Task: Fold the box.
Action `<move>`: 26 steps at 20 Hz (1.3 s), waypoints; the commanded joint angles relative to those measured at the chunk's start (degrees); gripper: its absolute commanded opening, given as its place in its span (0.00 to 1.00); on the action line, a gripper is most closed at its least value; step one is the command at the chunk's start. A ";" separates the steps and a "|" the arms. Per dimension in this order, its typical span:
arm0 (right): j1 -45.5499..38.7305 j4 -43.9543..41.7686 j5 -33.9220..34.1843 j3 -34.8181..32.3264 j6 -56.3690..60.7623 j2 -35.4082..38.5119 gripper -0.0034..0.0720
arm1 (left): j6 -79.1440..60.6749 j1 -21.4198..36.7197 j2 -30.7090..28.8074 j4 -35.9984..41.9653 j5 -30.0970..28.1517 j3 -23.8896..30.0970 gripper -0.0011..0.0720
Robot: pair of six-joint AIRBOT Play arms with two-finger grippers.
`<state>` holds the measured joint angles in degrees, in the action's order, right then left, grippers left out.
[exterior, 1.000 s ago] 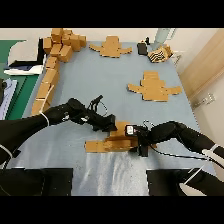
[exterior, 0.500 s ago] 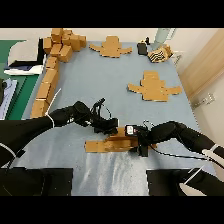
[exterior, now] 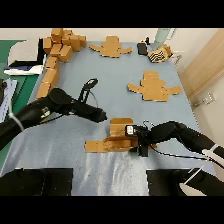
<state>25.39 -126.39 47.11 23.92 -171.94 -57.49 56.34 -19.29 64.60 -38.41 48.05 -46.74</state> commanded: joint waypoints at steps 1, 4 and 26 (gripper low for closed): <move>0.04 0.00 -0.02 0.04 0.00 0.04 0.82 | -10.19 0.85 -7.21 -18.05 6.12 1.97 0.03; 0.04 0.00 -0.04 0.04 0.00 0.04 0.82 | -23.06 -0.35 -11.47 -16.04 1.81 6.56 0.03; 0.04 0.15 -0.07 0.04 0.00 0.04 0.82 | -66.79 -10.40 1.36 16.85 -10.10 18.88 0.75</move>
<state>25.39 -126.26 47.09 23.92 -171.96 -57.49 -12.60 -28.69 64.29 -22.24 38.85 -26.81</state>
